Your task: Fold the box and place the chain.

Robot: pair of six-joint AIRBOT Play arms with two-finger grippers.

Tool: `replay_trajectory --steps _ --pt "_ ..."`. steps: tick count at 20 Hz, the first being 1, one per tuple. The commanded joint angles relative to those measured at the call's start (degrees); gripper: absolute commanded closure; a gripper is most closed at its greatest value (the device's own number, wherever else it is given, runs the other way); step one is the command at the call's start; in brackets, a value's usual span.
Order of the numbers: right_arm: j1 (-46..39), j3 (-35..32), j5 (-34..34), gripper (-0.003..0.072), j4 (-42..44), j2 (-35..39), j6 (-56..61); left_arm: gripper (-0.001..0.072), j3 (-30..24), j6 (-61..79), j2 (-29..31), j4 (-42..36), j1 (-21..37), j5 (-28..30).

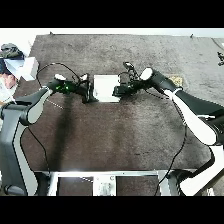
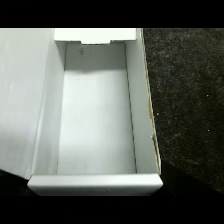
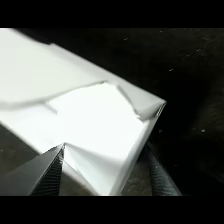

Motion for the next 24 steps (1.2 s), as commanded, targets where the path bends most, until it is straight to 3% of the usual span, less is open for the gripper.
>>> replay_trajectory --steps 1,8,9,10,15,18,24 --pt "1.29 4.42 2.14 0.0090 -7.76 -2.36 5.99 0.0294 -0.02 0.00 -0.02 0.02 0.02 0.02" --pt "4.20 19.39 14.38 0.0091 -16.94 -10.47 14.47 0.0294 -0.02 -0.02 -0.02 0.02 0.02 0.02" --pt "4.92 21.24 15.74 0.0101 -19.76 -11.32 16.37 0.0294 -0.02 0.00 -0.02 0.02 0.02 0.02" --pt "5.62 22.51 16.65 0.0167 -22.23 -11.82 17.81 0.0294 -0.02 0.00 -0.02 0.02 0.02 0.02" --pt "6.36 23.43 18.64 0.0167 -27.41 -12.07 23.85 0.0294 -0.02 0.00 -0.02 0.02 0.02 0.02" --pt "6.40 23.43 18.18 0.0217 -27.45 -12.72 25.62 0.0294 -0.02 0.00 -0.02 0.02 0.02 0.02" --pt "7.13 23.67 17.53 0.0217 -27.58 -14.49 28.41 0.0293 -0.02 0.00 -0.02 0.02 0.02 0.02"
